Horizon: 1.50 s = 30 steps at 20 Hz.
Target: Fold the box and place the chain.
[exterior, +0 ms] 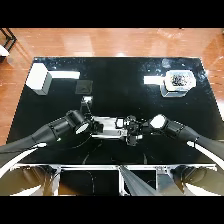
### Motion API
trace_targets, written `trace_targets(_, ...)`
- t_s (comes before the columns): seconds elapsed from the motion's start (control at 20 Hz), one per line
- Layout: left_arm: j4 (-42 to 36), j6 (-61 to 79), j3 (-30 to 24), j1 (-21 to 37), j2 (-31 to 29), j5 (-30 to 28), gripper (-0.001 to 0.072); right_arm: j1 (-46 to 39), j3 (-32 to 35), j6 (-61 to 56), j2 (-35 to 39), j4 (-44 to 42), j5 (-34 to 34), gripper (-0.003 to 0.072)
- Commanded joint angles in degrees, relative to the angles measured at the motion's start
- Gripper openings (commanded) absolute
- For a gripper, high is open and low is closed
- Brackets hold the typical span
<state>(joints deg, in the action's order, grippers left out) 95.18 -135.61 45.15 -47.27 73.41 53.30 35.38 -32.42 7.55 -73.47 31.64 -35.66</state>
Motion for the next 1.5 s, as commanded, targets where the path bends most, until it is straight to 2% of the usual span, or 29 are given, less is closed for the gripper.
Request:
trace_targets(0.0,-0.07,0.09,1.92,-0.22,1.77,0.76,0.0429,0.02,-0.04,-0.02,-0.02,-0.02,-0.04,0.0256)
trace_targets(0.05,-0.04,0.13,1.97,-0.22,1.90,0.76,0.0405,0.02,-0.04,-0.02,-0.02,-0.02,-0.04,0.0256)
trace_targets(0.1,-0.02,0.17,1.97,-0.22,1.90,0.72,0.0346,0.02,-0.04,-0.02,-0.02,-0.02,-0.04,0.0256)
trace_targets(0.6,-1.18,0.13,1.99,-0.92,2.34,0.72,0.0345,0.02,-0.04,-0.02,-0.02,0.00,-0.04,0.0256)
trace_targets(0.65,-1.40,0.13,1.99,-0.94,2.34,0.72,0.0328,0.02,-0.04,-0.02,-0.02,0.00,-0.04,0.0256)
trace_targets(0.7,-1.57,0.15,1.99,-0.94,2.34,0.72,0.0268,0.02,-0.07,-0.02,-0.02,0.00,-0.04,0.0256)
trace_targets(0.85,-1.62,0.15,1.99,-0.94,2.34,0.72,0.0206,0.02,-0.04,-0.02,-0.02,0.00,-0.04,0.0256)
trace_targets(0.9,-1.88,0.33,1.99,-0.94,2.34,0.76,0.0094,0.02,-0.04,-0.02,-0.02,0.00,-0.04,0.0256)
trace_targets(0.95,-2.78,1.11,1.99,-0.92,2.34,0.72,0.0022,0.02,-0.04,-0.02,-0.02,0.00,-0.04,0.0256)
trace_targets(1.3,-4.59,1.64,2.03,-0.90,2.34,0.81,0.0026,0.02,-0.04,-0.02,-0.02,-0.02,-0.04,0.0256)
trace_targets(1.35,-4.61,1.64,2.25,-0.90,2.34,0.94,0.0069,0.02,-0.04,-0.02,-0.02,0.00,-0.04,0.0256)
trace_targets(1.45,-4.61,1.66,3.15,-0.85,2.32,1.44,0.0325,0.02,-0.04,-0.02,-0.02,0.00,-0.04,0.0256)
